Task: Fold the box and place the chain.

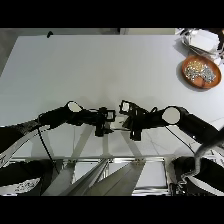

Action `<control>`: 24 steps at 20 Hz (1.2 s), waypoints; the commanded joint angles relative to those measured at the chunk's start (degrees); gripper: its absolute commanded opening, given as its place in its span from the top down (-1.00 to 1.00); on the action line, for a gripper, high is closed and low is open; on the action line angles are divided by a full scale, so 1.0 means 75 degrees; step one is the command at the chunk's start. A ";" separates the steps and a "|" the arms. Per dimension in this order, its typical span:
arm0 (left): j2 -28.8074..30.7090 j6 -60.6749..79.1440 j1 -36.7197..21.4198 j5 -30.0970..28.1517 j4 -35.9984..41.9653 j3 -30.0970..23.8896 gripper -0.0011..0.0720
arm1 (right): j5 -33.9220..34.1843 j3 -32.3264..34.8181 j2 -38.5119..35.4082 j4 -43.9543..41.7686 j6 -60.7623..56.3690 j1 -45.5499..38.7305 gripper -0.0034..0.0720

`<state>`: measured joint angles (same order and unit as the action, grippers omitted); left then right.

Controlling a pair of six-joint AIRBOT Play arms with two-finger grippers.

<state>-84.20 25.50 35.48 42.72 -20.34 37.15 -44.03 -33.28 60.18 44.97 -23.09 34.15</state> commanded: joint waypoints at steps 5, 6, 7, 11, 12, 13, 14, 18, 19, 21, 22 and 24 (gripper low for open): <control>0.0000 0.0000 -0.0006 -0.0009 0.0000 0.0000 0.40 | 0.0009 0.0149 0.0035 -0.0309 0.0323 -0.0032 0.87; 0.0000 0.0000 -0.0006 -0.0006 0.0000 0.0000 0.40 | 0.0006 0.0152 0.0076 -0.0309 0.0323 -0.0032 0.87; 0.0000 0.0000 -0.0006 -0.0006 0.0000 0.0000 0.40 | -0.0012 0.0154 0.0128 -0.0303 0.0323 -0.0029 0.87; 0.0000 0.0000 -0.0006 -0.0006 0.0000 0.0000 0.40 | 0.0006 0.0306 0.0321 -0.0254 0.0321 -0.0012 0.87; 0.0000 0.0000 -0.0006 -0.0006 0.0000 0.0000 0.40 | 0.0035 0.0414 0.0335 -0.0254 0.0321 0.0009 0.87; 0.0000 0.0000 -0.0006 -0.0006 0.0000 0.0000 0.40 | 0.0108 0.0530 0.0335 -0.0256 0.0321 0.0009 0.87; 0.0000 0.0000 -0.0006 -0.0006 0.0000 0.0000 0.40 | 0.0195 0.0641 0.0335 -0.0256 0.0318 0.0009 0.87; 0.0000 0.0000 -0.0006 -0.0009 0.0000 0.0000 0.40 | 0.0315 0.0764 0.0329 -0.0291 0.0315 0.0009 0.87; 0.0000 0.0000 -0.0006 -0.0006 0.0000 0.0000 0.40 | 0.0408 0.0761 0.0315 -0.0344 0.0315 0.0009 0.87; 0.0000 0.0000 -0.0006 -0.0006 0.0000 0.0000 0.40 | 0.0423 0.0638 0.0160 -0.0452 0.0318 0.0009 0.87; 0.0000 0.0000 -0.0006 -0.0009 0.0000 0.0000 0.40 | 0.0391 0.0490 0.0012 -0.0452 0.0312 0.0006 0.87; 0.0000 0.0000 -0.0006 -0.0006 0.0000 0.0000 0.40 | 0.0373 0.0122 -0.0388 -0.0437 0.0256 0.0000 0.87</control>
<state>-84.20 25.50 35.51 42.57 -20.29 37.15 -42.52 -29.85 60.10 43.33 -20.73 34.22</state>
